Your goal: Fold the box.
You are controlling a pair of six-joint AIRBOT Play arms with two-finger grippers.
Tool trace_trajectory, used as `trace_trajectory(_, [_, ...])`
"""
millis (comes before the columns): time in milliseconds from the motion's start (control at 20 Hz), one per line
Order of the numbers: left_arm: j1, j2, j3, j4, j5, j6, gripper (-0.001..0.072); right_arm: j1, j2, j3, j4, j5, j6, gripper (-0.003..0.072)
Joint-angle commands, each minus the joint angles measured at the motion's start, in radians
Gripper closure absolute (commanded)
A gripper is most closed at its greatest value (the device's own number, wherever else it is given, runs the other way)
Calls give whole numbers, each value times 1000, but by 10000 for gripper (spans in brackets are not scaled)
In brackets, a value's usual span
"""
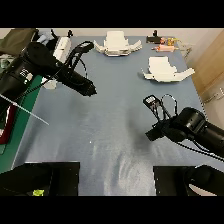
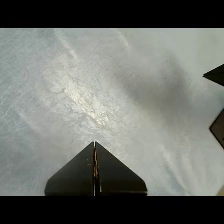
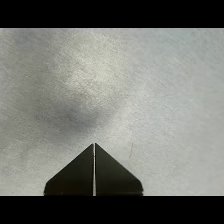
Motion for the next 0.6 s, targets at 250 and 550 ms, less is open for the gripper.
trace_trajectory(250, [0, -1, 0, 1, 0, 0, 695, 0, 0, 1, 1, 1, 1, 676])
trace_trajectory(550, [0, -1, 0, 1, 0, 0, 695, 0, -1, 1, 124, 112, 73, 676])
